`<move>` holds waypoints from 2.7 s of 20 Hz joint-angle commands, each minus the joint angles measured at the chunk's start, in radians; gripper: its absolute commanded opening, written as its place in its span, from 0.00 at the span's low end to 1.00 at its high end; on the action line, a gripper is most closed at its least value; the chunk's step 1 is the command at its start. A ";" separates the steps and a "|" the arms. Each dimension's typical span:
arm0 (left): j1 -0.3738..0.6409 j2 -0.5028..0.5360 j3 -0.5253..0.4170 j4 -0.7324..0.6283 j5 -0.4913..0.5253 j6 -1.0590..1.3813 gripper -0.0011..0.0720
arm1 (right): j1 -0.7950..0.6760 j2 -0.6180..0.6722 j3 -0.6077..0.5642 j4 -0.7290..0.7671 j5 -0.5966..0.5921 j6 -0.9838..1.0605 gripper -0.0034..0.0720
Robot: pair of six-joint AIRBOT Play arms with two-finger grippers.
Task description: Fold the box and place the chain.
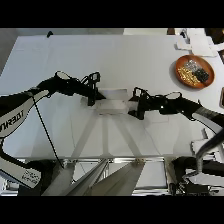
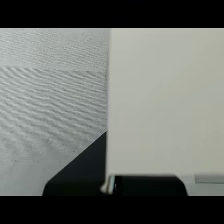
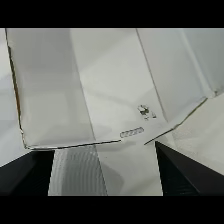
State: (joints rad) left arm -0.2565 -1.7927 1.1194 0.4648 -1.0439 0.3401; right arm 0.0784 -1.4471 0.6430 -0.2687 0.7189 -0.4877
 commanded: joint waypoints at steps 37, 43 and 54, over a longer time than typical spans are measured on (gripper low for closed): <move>-0.001 0.001 0.000 0.000 0.000 0.000 0.04 | -0.045 -0.198 0.329 -0.183 0.223 0.083 0.97; -0.001 0.000 0.000 0.000 0.000 0.000 0.04 | -0.045 -0.272 0.402 -0.233 0.290 0.070 0.97; -0.001 0.000 0.000 0.000 0.000 0.000 0.04 | -0.044 -0.304 0.403 -0.183 0.331 0.004 0.97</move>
State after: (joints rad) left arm -0.2565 -1.7927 1.1194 0.4652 -1.0443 0.3401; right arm 0.0330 -1.7481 1.0451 -0.4652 1.0252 -0.4614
